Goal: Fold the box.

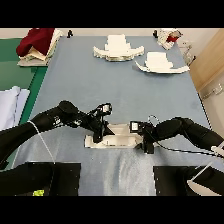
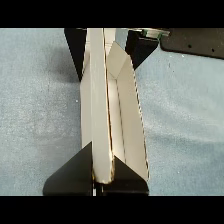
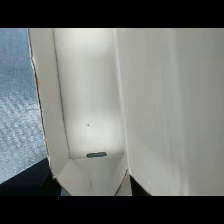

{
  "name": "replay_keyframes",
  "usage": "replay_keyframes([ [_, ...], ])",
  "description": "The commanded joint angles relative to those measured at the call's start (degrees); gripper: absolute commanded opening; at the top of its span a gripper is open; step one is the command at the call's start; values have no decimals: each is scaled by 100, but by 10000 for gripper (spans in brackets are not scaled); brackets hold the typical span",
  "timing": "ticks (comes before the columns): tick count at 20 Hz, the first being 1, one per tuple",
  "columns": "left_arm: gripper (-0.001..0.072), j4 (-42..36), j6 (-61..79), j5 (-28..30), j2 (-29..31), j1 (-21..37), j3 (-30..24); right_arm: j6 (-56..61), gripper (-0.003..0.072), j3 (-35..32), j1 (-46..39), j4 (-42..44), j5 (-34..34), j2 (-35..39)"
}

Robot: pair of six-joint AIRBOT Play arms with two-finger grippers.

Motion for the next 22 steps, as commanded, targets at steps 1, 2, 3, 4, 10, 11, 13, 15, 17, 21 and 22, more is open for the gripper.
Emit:
replay_keyframes([
  [1,13,2,0,0,4,0,0,2,450,-2,7,-13,-13,0],
  [2,13,0,0,0,4,0,0,2,450,-2,7,-13,-13,0],
  [3,13,-2,2,0,4,0,0,2,450,-2,7,-13,-13,0],
  [4,13,-13,2,0,4,0,0,2,450,-2,7,-13,-13,0],
  [10,13,-20,2,4,4,0,0,2,450,-2,7,-13,-13,-2],
  [11,13,-26,0,2,4,-2,0,2,450,-2,7,-13,-13,0],
  [13,14,-22,-11,-9,4,-2,0,2,450,-2,7,-15,-13,0],
  [15,15,-22,-11,-22,4,0,0,2,450,-2,7,-15,-13,0],
  [17,15,-20,-9,-37,7,0,0,2,450,-2,7,-15,-11,-2],
  [21,332,-39,-39,-35,17,7,0,2,449,-2,7,-15,-13,-2],
  [22,333,-28,-50,-42,20,9,13,2,450,-2,7,-15,-13,0],
])
